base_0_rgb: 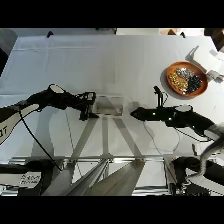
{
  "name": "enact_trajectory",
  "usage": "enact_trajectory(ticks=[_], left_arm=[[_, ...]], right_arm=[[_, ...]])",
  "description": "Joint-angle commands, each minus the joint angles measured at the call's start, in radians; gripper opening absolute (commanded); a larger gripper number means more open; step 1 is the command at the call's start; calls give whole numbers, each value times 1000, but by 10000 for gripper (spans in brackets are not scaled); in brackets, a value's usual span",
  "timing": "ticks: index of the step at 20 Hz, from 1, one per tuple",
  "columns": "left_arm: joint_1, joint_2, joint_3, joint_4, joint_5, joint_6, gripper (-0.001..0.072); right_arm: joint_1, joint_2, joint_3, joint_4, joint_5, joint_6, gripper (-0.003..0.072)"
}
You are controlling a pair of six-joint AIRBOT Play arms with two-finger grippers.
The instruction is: Fold the box and place the chain.
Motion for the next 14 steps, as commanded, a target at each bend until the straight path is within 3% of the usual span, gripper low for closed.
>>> enact_trajectory(ticks=[1,3,7,9,14], left_arm=[[0,-1,0,0,0,0,209],[0,-1,0,0,0,0,209],[0,0,0,0,0,0,209],[0,-1,0,0,0,0,209],[0,0,0,0,0,0,209]], right_arm=[[9,-4,0,94,24,-48,39],[9,-4,0,96,21,-47,229],[9,-4,0,96,17,-47,253],[9,-4,0,109,17,-47,353],[27,-4,0,141,3,-48,356]])
